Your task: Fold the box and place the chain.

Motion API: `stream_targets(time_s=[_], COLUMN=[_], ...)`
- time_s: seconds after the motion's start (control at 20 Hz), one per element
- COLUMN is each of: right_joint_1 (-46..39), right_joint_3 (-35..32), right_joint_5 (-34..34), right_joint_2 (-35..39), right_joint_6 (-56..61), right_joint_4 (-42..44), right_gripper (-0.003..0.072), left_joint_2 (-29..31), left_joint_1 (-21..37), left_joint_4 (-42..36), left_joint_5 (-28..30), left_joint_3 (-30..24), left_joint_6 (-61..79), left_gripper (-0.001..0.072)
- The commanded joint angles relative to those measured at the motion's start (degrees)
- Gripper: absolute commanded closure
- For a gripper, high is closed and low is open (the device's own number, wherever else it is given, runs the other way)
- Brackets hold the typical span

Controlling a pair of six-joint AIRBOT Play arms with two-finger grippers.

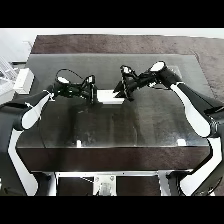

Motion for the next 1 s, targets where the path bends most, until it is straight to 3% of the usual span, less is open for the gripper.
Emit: stream_targets(time_s=[0.0,0.6,0.95], right_joint_1=[0.0,1.1,1.6], right_joint_3=[2.8,2.9,4.3], right_joint_5=[3.5,-3.2,-3.1], right_joint_2=[-2.0,-2.2,-2.0], right_joint_6=[2.8,3.1,3.6], right_joint_4=[-2.0,-2.7,-2.8], right_gripper=[0.0386,0.0384,0.0401], left_joint_2=[0.0,0.0,0.0], left_joint_1=[0.0,0.0,0.0], left_joint_4=[0.0,0.0,0.0], left_joint_5=[-0.1,-0.1,-0.1], left_joint_3=[0.0,0.0,0.0], left_joint_6=[0.0,0.0,0.0], left_gripper=[0.0262,0.0262,0.0262])
